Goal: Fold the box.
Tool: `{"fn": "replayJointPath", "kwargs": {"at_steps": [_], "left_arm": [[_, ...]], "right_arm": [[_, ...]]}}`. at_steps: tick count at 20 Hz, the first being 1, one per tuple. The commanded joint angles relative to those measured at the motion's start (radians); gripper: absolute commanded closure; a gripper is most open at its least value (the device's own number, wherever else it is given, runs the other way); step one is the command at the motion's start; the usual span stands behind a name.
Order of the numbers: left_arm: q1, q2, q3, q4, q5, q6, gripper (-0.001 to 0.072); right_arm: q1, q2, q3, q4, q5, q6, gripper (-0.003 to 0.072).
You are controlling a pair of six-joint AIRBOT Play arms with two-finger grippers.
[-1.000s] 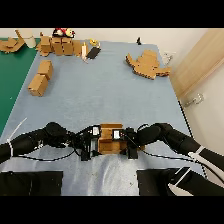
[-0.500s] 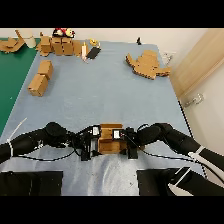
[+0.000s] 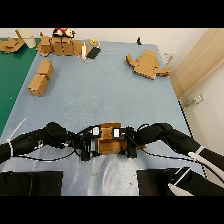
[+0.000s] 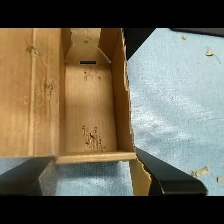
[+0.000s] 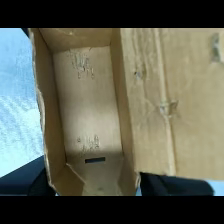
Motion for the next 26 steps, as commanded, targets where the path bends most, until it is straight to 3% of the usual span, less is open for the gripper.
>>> {"fn": "replayJointPath", "kwargs": {"at_steps": [1, 12, 16, 19, 22, 26], "left_arm": [[0.0, -0.001, 0.0, 0.0, 0.003, 0.0, 0.0122], [0.0, -0.001, 0.0, 0.0, 0.003, 0.0, 0.0122], [0.0, -0.001, 0.0, 0.0, 0.003, 0.0, 0.0122], [0.0, -0.001, 0.0, 0.0, 0.003, 0.0, 0.0122], [0.0, -0.001, 0.0, 0.0, 0.003, 0.0, 0.0122], [0.0, -0.001, 0.0, 0.0, 0.003, 0.0, 0.0122]], "right_arm": [[-0.001, 0.005, 0.002, -0.001, -0.028, 0.024, -0.0021], [-0.002, 0.083, 0.002, -0.246, -0.128, 0.272, -0.002], [-0.001, 0.128, 0.028, -0.531, -0.135, 0.522, -0.0019], [-0.001, 0.198, 0.083, -0.668, -0.25, 0.737, -0.0019], [-0.001, 0.272, 0.107, -0.546, -0.428, 0.876, -0.0018], [-0.001, 0.338, 0.107, -0.192, -0.578, 1.059, -0.0018]]}}
